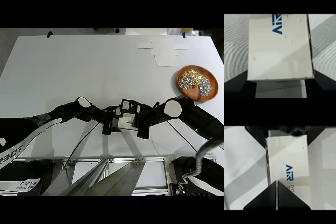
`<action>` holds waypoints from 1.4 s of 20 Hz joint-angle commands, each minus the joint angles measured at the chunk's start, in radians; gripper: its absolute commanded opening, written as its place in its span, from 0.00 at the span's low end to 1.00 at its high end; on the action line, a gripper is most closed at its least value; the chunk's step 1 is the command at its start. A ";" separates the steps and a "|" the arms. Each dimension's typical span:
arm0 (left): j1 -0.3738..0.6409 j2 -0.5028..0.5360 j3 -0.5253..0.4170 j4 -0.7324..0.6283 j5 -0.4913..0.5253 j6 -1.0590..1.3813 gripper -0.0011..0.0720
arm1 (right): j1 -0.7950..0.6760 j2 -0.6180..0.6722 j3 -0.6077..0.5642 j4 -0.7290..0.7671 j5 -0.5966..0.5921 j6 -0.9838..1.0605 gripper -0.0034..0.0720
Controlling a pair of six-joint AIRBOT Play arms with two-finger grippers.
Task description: Fold the box and place the chain.
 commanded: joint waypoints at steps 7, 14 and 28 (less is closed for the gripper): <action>0.000 0.001 0.001 0.000 0.001 0.000 0.20 | 0.000 -0.023 -0.011 -0.008 0.005 0.003 0.07; 0.000 0.001 0.001 0.000 0.001 0.000 0.20 | 0.000 -0.023 -0.061 -0.008 -0.026 0.003 0.07; 0.000 0.001 0.001 0.000 0.001 0.000 0.20 | -0.185 0.251 -0.056 -0.075 0.032 0.212 0.07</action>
